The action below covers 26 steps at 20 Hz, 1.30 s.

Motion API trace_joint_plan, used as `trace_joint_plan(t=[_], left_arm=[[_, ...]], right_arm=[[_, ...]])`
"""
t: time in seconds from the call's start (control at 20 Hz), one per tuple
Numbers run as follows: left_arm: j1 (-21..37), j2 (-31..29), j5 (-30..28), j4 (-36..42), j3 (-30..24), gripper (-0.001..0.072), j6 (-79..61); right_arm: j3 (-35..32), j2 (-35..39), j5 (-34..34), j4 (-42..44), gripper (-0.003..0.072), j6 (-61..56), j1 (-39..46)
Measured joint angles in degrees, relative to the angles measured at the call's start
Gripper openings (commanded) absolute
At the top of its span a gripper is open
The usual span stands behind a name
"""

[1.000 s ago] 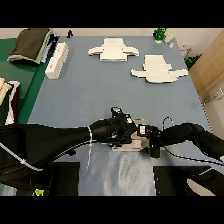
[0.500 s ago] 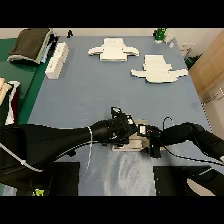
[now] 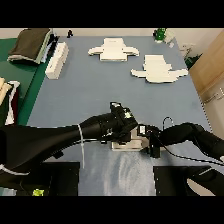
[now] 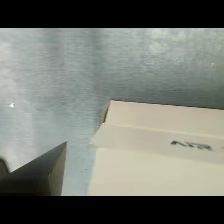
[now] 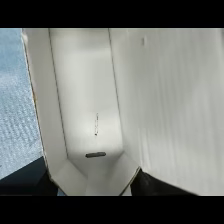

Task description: Fold the box.

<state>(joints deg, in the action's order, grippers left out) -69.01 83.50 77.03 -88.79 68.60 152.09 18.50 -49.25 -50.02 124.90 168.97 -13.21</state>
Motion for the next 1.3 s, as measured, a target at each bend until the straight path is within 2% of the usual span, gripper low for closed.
trace_joint_plan(t=[0.1,0.2,0.25,0.3,0.35,0.6,0.85,1.0,1.15,1.2,1.25,1.3], left_arm=[[0.63,-2.19,2.19,0.33,0.28,0.0539,-0.66],[1.33,-5.11,3.93,0.24,0.7,0.0413,-1.33],[1.51,-6.67,4.61,0.31,0.98,0.0413,-1.68],[1.75,-8.37,5.25,0.39,1.18,0.0357,-2.05],[1.86,-9.97,5.75,0.17,1.38,0.0004,-2.12],[2.21,-15.45,6.62,-2.95,1.75,0.0016,-5.55],[2.73,-16.79,2.67,-6.32,1.81,0.0016,-17.51],[7.45,-18.4,1.07,-5.62,0.72,0.0014,-30.38],[15.63,-24.26,-3.43,3.15,-5.35,0.0016,-54.07],[18.64,-27.06,-5.22,7.56,-8.55,0.0056,-62.82],[21.68,-29.86,-7.65,12.33,-12.15,0.0438,-71.38],[24.94,-32.76,-9.97,17.29,-16.31,0.0701,-80.13]], right_arm=[[-0.02,0.0,0.0,-0.02,0.0508,0.02,0.0],[0.0,0.0,0.02,-0.02,0.0508,0.02,0.0],[0.0,0.0,0.02,-0.02,0.0508,0.02,0.0],[0.0,0.0,0.02,-0.02,0.0508,0.04,0.0],[0.0,0.0,0.02,-0.02,0.0508,0.02,0.0],[-0.02,0.0,0.02,-0.02,0.0508,0.04,0.0],[0.0,0.0,0.04,-0.02,0.0508,0.04,0.0],[0.0,0.0,0.04,-0.02,0.0507,0.04,0.0],[0.0,0.0,0.04,-0.04,0.0508,0.04,0.0],[0.0,0.0,0.02,-0.02,0.0508,0.04,0.0],[0.0,0.0,0.04,-0.04,0.0508,0.04,0.0],[0.0,0.0,0.04,-0.02,0.0508,0.04,0.0]])
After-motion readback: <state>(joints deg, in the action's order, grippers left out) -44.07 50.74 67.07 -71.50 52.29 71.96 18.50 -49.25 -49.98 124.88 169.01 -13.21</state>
